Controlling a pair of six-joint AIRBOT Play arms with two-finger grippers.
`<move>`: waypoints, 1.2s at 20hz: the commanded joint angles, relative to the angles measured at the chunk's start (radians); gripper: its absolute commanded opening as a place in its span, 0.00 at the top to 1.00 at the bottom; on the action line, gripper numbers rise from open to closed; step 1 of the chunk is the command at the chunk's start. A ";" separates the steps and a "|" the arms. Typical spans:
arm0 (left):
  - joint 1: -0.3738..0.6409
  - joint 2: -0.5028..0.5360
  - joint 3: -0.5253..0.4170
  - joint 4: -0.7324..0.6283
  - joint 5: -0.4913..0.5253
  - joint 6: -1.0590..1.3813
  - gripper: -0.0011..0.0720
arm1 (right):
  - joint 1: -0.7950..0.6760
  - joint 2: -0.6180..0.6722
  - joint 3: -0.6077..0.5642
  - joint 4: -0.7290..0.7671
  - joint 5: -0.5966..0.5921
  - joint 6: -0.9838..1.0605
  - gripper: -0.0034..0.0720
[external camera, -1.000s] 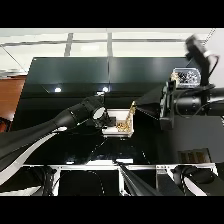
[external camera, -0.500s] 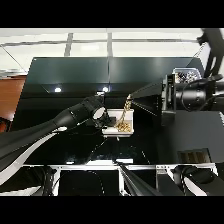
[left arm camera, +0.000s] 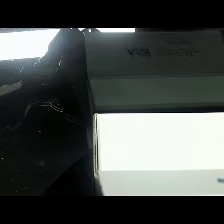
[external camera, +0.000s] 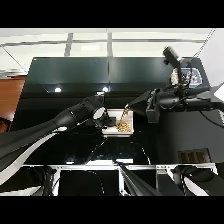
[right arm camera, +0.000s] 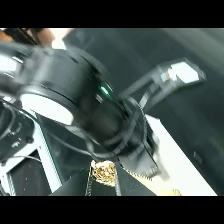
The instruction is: Fold the box and place the chain.
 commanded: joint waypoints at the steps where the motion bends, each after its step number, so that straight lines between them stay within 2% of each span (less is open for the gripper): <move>1: 0.000 0.000 0.001 0.000 0.000 0.000 0.95 | 0.001 -0.039 -0.090 -0.013 -0.035 0.028 0.93; 6: 0.000 0.000 0.001 0.001 0.001 0.000 0.95 | 0.043 -0.102 -0.229 -0.030 -0.165 0.035 0.93; 7: 0.000 0.000 0.001 0.001 0.001 0.000 0.95 | 0.044 -0.114 -0.236 -0.035 -0.167 0.035 0.88; 8: 0.000 0.000 0.001 0.000 0.001 0.000 0.95 | 0.043 -0.118 -0.236 -0.044 -0.172 0.043 0.60; 9: 0.000 0.000 0.001 0.000 0.002 0.000 0.95 | 0.035 -0.117 -0.233 -0.064 -0.178 0.046 0.53; 11: 0.000 0.000 0.001 0.000 0.002 0.000 0.95 | -0.013 -0.116 -0.213 -0.104 -0.126 0.052 0.53; 17: 0.000 0.000 0.001 0.000 0.002 0.000 0.95 | -0.302 -0.058 -0.189 -0.211 0.135 0.053 0.53; 19: 0.000 0.000 0.001 0.001 0.000 0.003 0.95 | -0.349 -0.056 -0.189 -0.230 0.180 0.053 0.53; 23: 0.000 0.002 0.023 -0.015 -0.023 0.013 0.94 | -0.362 -0.056 -0.189 -0.256 0.195 0.053 0.53; 24: -0.005 0.006 0.040 -0.013 -0.037 0.013 0.82 | -0.362 -0.056 -0.189 -0.256 0.199 0.053 0.53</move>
